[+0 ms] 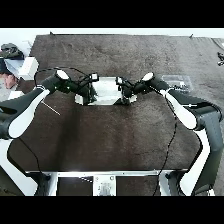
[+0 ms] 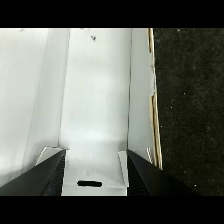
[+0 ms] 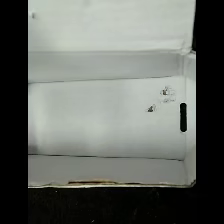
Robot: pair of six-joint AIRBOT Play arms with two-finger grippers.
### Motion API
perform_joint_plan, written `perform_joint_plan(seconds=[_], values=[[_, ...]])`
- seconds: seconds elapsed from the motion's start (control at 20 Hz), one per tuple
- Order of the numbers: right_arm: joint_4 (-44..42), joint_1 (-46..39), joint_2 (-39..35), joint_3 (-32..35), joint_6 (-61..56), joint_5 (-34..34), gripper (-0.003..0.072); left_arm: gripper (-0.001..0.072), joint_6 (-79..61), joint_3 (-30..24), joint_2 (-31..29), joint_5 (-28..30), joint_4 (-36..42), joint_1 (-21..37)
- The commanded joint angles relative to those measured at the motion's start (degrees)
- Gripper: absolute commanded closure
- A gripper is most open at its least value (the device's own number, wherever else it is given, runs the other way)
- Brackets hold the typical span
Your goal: Fold the box and place the chain.
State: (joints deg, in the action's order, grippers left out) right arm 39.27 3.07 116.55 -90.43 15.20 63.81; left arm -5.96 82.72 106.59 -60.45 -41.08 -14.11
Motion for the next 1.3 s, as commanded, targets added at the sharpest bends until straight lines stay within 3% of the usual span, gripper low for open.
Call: perform_joint_plan(seconds=[0.0, 0.1, 0.2, 0.4, 0.6, 0.65, 0.75, 0.85, 1.05, 1.25], values=[[-0.02, -0.04, 0.02, -0.02, 0.0, 0.02, 0.0418, 0.0273, -0.07, 0.0, 0.09, -0.04, -0.48, -0.02], [-0.02, -0.02, 0.02, -0.02, 0.0, 0.02, 0.0418, 0.0272, -0.13, 0.0, 0.09, -0.17, -0.76, -0.02], [-0.02, -0.02, 0.02, -0.02, 0.0, 0.02, 0.0418, -0.001, 0.11, 0.0, 0.09, 0.42, -0.92, -0.02], [-0.02, -0.02, 0.02, -0.02, 0.0, 0.02, 0.0418, -0.0001, 0.11, 0.0, 0.09, 0.81, -0.94, -0.02], [-0.02, -0.04, 0.02, -0.02, 0.0, 0.02, 0.0418, 0.0553, -0.09, 0.09, 0.07, -0.79, -1.44, 0.35], [-0.02, -0.04, 0.02, -0.02, 0.0, 0.02, 0.0418, 0.0597, -0.09, 0.09, 0.02, -2.03, -1.95, 0.85], [-0.02, -0.02, 0.02, -0.02, 0.0, 0.02, 0.0419, 0.06, -0.04, 0.07, 0.02, -5.2, -2.21, 2.43], [-0.02, -0.04, 0.02, -0.02, 0.0, 0.02, 0.0418, 0.0698, -0.09, 0.09, -0.02, -7.65, -2.38, 4.0], [-0.02, -0.04, 0.02, -0.02, 0.0, 0.0, 0.0418, 0.0702, 5.55, 0.76, -0.42, -9.46, -2.25, 5.64], [-0.02, -0.04, 0.02, -0.02, 0.0, 0.02, 0.0418, 0.0704, 13.05, 0.76, -7.26, -4.76, -2.32, 5.77]])
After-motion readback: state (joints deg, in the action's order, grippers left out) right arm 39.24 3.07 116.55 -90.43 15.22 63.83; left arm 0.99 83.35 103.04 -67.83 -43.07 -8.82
